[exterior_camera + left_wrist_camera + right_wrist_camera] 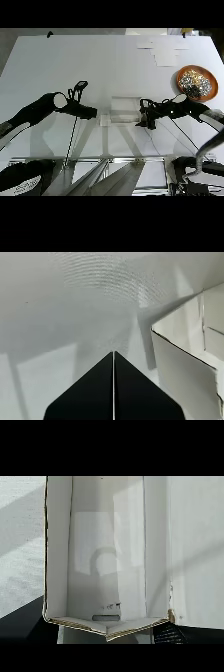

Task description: Fold the box and place the chain.

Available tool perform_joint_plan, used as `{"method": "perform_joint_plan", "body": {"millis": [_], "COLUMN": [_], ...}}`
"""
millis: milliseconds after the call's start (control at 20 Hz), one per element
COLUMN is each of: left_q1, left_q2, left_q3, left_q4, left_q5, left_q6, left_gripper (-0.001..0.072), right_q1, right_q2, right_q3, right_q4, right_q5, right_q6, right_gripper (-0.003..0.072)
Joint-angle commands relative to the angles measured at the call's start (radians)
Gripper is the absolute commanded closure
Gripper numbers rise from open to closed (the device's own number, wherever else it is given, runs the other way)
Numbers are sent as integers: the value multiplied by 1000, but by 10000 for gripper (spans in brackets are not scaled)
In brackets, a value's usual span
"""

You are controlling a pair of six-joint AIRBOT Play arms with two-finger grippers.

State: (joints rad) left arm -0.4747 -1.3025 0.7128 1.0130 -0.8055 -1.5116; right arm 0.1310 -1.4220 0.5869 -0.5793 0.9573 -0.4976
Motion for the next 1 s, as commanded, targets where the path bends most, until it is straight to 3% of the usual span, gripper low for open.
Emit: {"method": "perform_joint_plan", "body": {"millis": [0, 350, 600, 750, 850, 950], "left_q1": [-18, -45, -66, -83, -101, -114], "left_q2": [-53, -52, 37, 59, 58, 58], "left_q3": [-10, -10, -7, -7, -7, -6], "left_q4": [-134, -226, -319, -333, -341, -353], "left_q5": [25, 32, 48, 47, 50, 58], "left_q6": [23, 56, 160, 160, 160, 160], "left_gripper": [702, 702, 693, 535, 533, 449], "right_q1": [0, 0, 0, 0, 0, 0], "right_q2": [1, 1, 1, 1, 1, 1], "right_q3": [1, 1, 1, 1, 1, 1], "right_q4": [0, 0, 0, 0, 0, 0], "right_q5": [0, 0, 0, 0, 0, 0], "right_q6": [0, 0, 0, 0, 0, 0], "right_gripper": [275, 275, 275, 275, 275, 275]}}
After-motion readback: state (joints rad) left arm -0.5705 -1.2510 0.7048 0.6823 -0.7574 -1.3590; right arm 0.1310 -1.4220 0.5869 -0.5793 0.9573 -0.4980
